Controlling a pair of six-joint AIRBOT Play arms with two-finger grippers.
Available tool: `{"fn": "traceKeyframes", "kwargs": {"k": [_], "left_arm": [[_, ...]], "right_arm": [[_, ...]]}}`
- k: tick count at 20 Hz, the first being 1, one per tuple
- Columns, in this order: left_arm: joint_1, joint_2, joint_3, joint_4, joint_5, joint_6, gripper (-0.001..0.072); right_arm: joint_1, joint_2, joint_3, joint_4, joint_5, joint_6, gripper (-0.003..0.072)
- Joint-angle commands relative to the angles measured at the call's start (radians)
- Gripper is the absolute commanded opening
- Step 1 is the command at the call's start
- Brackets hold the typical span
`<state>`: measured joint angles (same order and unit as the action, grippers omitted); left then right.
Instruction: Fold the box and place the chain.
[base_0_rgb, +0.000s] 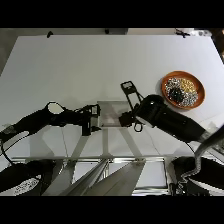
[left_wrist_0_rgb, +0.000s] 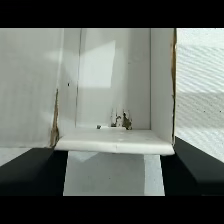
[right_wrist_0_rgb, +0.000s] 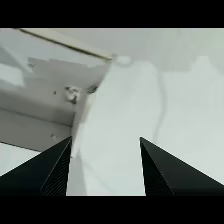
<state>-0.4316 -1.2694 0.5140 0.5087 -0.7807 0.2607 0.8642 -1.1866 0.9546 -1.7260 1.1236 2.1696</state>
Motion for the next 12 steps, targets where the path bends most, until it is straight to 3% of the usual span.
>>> {"fn": "traceKeyframes", "kwargs": {"k": [1, 4, 6, 12], "left_arm": [[0.000, 0.001, 0.000, 0.001, -0.002, 0.001, 0.0087], [0.000, 0.001, 0.000, 0.001, -0.002, 0.001, 0.0087], [0.000, 0.001, 0.000, 0.001, -0.002, 0.001, 0.0087], [0.000, 0.001, 0.000, 0.001, -0.001, 0.001, 0.0087]], "right_arm": [[-0.107, 0.088, 0.001, -0.032, 0.013, -0.074, 0.0479], [-0.333, 0.097, 0.001, -0.032, 0.016, -0.178, 0.0488], [-0.483, 0.090, 0.001, -0.048, 0.002, -0.259, 0.0641], [-0.832, 0.078, 0.001, -0.041, -0.124, -0.533, 0.0652]]}}
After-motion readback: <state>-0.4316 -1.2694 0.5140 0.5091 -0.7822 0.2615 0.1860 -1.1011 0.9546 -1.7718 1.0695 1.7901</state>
